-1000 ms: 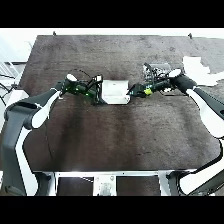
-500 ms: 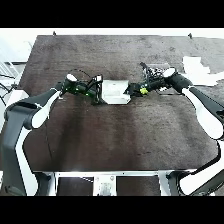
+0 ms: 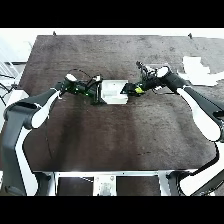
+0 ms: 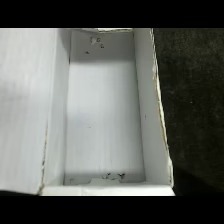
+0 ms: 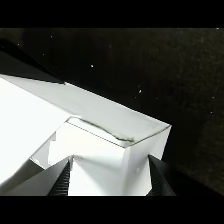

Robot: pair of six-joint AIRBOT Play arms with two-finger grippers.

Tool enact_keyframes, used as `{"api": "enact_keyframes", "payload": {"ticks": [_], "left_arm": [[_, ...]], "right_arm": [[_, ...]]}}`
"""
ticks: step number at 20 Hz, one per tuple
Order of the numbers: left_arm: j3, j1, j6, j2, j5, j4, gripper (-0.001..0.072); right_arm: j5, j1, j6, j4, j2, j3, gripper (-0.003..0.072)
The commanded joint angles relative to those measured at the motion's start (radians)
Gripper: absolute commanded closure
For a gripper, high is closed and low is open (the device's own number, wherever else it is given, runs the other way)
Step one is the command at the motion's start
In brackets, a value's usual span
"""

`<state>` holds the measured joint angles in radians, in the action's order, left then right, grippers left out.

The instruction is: Fold the box and place the chain.

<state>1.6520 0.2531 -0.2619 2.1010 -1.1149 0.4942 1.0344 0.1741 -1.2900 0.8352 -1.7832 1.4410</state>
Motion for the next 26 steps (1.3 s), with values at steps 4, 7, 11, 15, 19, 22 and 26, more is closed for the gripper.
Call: {"api": "enact_keyframes", "payload": {"ticks": [4,7,11,15,19,22,26], "left_arm": [[0.001,0.001,-0.001,0.0,0.0,-0.001,0.0321],[0.001,0.001,-0.001,0.0,-0.001,-0.001,0.0321],[0.001,0.001,-0.001,0.0,-0.001,-0.001,0.0321],[0.001,0.001,-0.001,0.0,-0.001,-0.001,0.0321],[0.001,0.001,0.0,0.0,-0.001,-0.001,0.0321],[0.001,0.001,0.0,0.0,-0.001,-0.001,0.0321],[0.001,0.001,0.0,0.0,-0.001,-0.001,0.0321]], "right_arm": [[-0.017,0.019,-0.11,0.08,-0.001,0.005,0.0112],[-0.021,0.032,-0.137,0.127,-0.002,0.005,0.0112],[-0.045,0.056,-0.177,0.185,-0.003,0.006,0.0112],[-0.043,0.076,-0.263,0.272,-0.017,0.022,0.0112],[-0.021,0.103,-0.331,0.4,-0.022,0.081,0.0112],[0.003,0.107,-0.347,0.427,-0.022,0.113,0.0114],[0.132,0.112,-0.387,0.501,-0.058,0.195,0.0152]]}}
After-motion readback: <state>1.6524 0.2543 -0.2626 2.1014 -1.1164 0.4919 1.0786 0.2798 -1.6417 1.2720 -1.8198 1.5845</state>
